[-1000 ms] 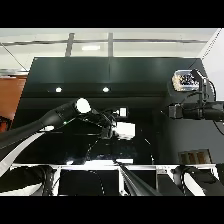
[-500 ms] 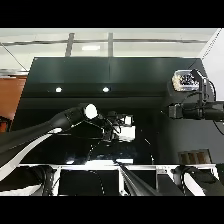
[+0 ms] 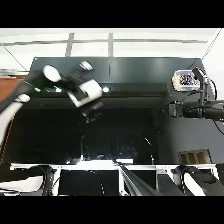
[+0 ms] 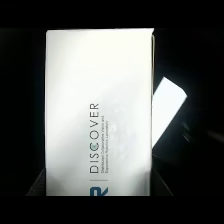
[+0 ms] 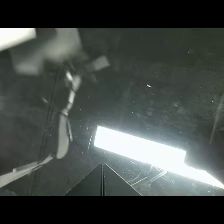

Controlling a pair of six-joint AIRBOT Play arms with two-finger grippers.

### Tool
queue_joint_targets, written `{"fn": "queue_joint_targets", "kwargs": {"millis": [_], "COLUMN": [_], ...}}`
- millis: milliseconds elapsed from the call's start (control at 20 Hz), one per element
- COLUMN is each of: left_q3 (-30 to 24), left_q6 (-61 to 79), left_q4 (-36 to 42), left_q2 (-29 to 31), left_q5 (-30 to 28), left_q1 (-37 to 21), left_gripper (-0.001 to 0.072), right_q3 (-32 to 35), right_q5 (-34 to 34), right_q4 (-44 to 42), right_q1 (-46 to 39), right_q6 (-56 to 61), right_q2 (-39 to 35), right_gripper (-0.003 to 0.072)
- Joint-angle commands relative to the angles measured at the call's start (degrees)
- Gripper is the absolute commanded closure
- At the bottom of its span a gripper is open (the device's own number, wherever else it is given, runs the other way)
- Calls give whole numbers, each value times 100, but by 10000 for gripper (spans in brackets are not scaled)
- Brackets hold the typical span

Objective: Fold the box and place the chain.

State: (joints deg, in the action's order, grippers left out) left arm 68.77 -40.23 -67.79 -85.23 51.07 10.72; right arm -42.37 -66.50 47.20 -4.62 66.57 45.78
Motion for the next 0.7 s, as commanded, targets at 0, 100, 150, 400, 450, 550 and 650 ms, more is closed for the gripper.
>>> {"fn": "queue_joint_targets", "kwargs": {"millis": [0, 100, 150, 400, 450, 550, 650], "left_q3": [785, 1486, 1934, 3676, 3884, 4269, 4623], "left_q6": [-852, -975, -977, -1488, -1486, -1488, -1499], "left_q4": [-157, -186, -188, -216, -271, -435, -522], "left_q2": [-319, -861, -1224, -2765, -3021, -3464, -3805], "left_q5": [-538, -511, -433, -404, -382, -210, 42], "left_q1": [-1687, -2345, -2616, -3191, -3189, -3143, -3093], "left_gripper": [530, 530, 529, 529, 530, 529, 525], "right_q3": [2, 2, 2, 2, 2, 2, 2], "right_q5": [31, 33, 33, 146, 181, 214, 214], "right_q4": [-11, -17, -17, -24, -42, -63, -63], "right_q1": [2, 2, 2, 4, 4, 4, 11], "right_q6": [74, 72, 74, 249, 249, 275, 365], "right_q2": [-4, -4, -4, -4, -4, -4, -4], "right_gripper": [673, 673, 673, 673, 673, 673, 673]}}
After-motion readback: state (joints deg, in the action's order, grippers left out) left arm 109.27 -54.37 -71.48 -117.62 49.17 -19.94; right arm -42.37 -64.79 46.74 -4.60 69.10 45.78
